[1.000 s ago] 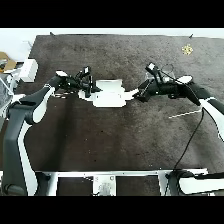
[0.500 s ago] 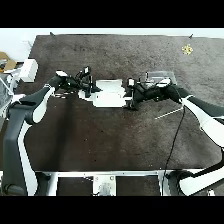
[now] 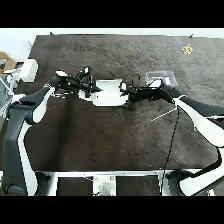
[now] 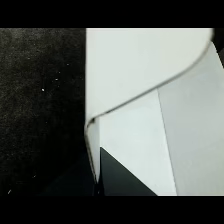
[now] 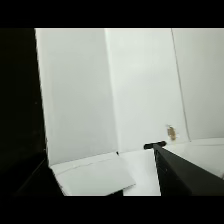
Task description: Fold the box and place the chain.
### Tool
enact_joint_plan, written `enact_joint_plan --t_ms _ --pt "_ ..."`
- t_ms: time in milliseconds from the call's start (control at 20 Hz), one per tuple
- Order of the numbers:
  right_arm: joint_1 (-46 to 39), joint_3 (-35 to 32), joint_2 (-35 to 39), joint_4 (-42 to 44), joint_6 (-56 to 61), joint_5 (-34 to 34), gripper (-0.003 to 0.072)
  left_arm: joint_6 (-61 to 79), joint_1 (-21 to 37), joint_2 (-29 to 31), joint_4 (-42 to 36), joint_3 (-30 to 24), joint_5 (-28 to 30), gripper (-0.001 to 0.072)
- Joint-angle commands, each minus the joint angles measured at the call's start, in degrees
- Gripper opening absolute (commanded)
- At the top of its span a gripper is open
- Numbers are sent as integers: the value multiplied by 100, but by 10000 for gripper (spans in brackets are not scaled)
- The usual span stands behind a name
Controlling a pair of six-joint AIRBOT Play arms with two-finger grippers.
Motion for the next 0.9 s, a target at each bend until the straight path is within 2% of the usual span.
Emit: enact_joint_plan --t_ms 0,250,450,650,850 --pt "-111 76 179 264 2 -258 676 2 -2 -4 2 -2 2 13" --pt "-326 181 262 820 28 33 673 2 -2 -4 2 -2 2 12" --pt "-455 1032 -391 778 415 612 675 2 -2 -4 2 -2 2 12" --pt "-599 1722 -1003 656 501 1639 675 2 0 -4 2 -2 2 13" --pt "-599 2273 -1521 656 520 2159 674 2 -2 -4 2 -2 2 12"
